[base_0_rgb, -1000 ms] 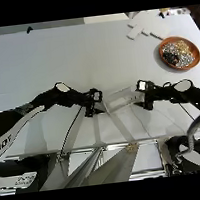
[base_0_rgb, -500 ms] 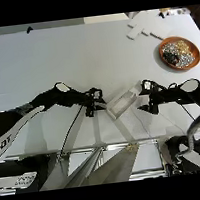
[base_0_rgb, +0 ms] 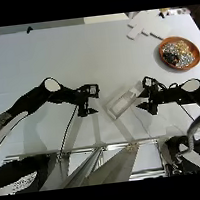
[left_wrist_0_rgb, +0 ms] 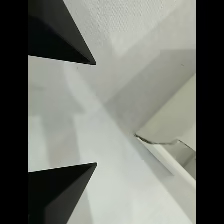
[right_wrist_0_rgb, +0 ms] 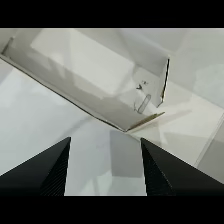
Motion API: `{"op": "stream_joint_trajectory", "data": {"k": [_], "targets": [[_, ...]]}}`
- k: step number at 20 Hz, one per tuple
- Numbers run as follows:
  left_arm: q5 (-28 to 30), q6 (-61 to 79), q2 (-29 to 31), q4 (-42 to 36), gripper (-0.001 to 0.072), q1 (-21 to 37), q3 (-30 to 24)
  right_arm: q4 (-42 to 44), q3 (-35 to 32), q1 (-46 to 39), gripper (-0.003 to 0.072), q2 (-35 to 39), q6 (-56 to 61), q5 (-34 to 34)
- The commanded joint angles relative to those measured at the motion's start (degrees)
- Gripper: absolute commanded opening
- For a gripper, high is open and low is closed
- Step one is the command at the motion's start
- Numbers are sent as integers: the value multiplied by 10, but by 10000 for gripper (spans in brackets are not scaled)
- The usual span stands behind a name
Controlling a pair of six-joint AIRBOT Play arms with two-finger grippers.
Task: Fold the box and place the chain.
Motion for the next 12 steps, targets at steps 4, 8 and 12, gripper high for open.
{"op": "stream_joint_trajectory", "data": {"k": [4,8,12], "targets": [[-82,-171,18,8,627,-6,0,34,0,1,412,1,2,10],[-93,-289,9,8,688,-6,0,56,0,1,269,0,5,46],[-91,-294,8,10,690,-5,0,24,0,1,197,0,49,102]]}}
